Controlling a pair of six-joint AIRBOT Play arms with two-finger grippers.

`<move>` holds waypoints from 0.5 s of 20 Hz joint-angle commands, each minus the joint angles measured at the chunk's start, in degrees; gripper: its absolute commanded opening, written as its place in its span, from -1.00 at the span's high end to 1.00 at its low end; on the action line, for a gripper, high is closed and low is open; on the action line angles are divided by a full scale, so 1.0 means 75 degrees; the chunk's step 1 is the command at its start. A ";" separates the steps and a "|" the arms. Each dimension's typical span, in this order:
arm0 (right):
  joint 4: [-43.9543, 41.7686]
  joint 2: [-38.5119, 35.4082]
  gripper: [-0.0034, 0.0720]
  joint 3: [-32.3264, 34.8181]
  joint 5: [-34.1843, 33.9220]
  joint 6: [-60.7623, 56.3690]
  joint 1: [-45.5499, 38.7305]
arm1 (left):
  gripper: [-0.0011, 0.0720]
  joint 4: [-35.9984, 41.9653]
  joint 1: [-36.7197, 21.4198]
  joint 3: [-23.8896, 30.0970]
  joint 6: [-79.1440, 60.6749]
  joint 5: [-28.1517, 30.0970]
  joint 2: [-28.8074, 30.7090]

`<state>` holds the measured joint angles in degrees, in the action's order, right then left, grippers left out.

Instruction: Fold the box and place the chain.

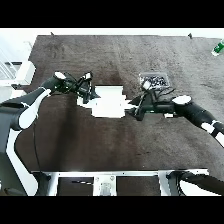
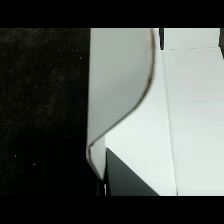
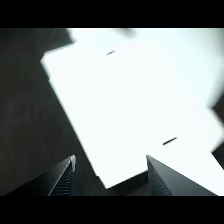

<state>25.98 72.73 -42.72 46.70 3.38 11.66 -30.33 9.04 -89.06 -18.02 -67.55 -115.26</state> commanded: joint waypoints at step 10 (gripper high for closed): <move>0.2232 0.0909 -0.49 -0.0189 -0.1757 0.0417 0.1501 | 0.91 -0.0006 0.0003 0.0003 0.0000 0.0006 -0.0006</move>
